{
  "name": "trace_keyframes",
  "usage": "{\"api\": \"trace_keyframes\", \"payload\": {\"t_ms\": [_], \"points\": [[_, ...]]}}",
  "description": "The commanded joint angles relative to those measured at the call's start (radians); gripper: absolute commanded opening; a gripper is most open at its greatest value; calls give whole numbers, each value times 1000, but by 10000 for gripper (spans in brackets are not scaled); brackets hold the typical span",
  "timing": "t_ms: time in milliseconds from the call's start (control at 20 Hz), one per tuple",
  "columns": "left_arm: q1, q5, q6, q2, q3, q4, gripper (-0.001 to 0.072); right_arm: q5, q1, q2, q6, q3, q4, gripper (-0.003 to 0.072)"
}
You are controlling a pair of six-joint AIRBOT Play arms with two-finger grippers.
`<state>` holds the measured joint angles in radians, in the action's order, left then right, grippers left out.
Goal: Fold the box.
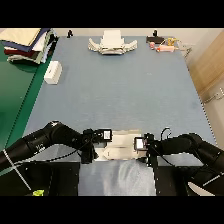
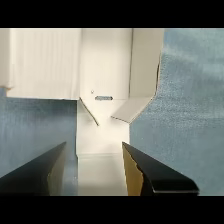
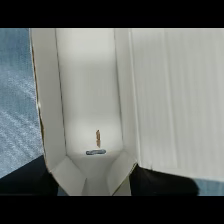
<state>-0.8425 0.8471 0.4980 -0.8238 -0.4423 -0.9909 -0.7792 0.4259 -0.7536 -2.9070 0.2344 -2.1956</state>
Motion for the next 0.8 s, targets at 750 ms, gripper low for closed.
{"api": "trace_keyframes", "payload": {"t_ms": [750], "points": [[0,-13,-143,-91,0,223,334,0,0,0,0,1,0,510]]}}
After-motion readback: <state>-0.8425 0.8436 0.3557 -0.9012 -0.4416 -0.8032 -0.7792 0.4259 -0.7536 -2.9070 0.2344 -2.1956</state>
